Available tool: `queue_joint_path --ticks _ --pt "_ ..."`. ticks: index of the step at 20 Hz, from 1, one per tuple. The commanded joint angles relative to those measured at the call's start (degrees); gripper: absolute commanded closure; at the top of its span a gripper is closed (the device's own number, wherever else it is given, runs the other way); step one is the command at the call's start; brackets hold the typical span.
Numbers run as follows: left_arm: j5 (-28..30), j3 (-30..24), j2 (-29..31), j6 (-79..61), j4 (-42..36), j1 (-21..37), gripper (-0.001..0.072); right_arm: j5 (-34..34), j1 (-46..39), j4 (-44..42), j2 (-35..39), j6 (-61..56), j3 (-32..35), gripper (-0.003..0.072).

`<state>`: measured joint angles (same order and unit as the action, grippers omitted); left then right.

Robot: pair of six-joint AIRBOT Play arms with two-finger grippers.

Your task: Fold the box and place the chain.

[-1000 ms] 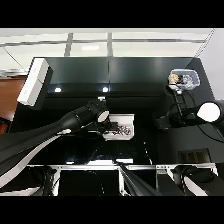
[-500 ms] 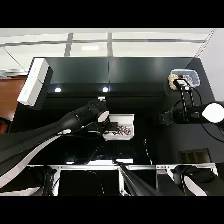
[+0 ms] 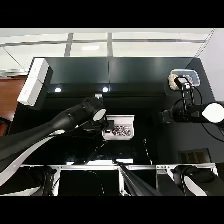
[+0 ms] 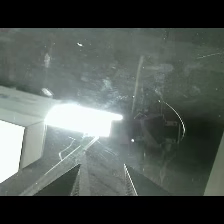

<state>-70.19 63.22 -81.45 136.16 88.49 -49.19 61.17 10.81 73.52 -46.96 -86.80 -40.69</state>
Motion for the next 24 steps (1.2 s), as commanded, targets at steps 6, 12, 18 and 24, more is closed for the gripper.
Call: queue_joint_path --ticks 6,12,18,24 --pt "-0.81 -18.82 27.1 6.54 18.08 3.28 0.0162 0.26 0.02 -0.07 0.0 -1.51 0.0 0.0353" --pt "28.48 -46.47 47.6 -36.76 -24.65 25.27 0.0166 -0.66 0.02 -1.14 0.0 -4.39 0.0 0.0353" --pt "28.24 -48.28 41.94 -106.66 -48.65 26.64 -0.0011 -2.05 0.02 -2.21 0.0 -4.96 0.0 0.0353" --pt "29.64 -41.35 29.24 -128.89 -49.55 24.74 -0.0011 -2.56 0.02 -4.13 -0.02 -4.94 0.02 0.0353"
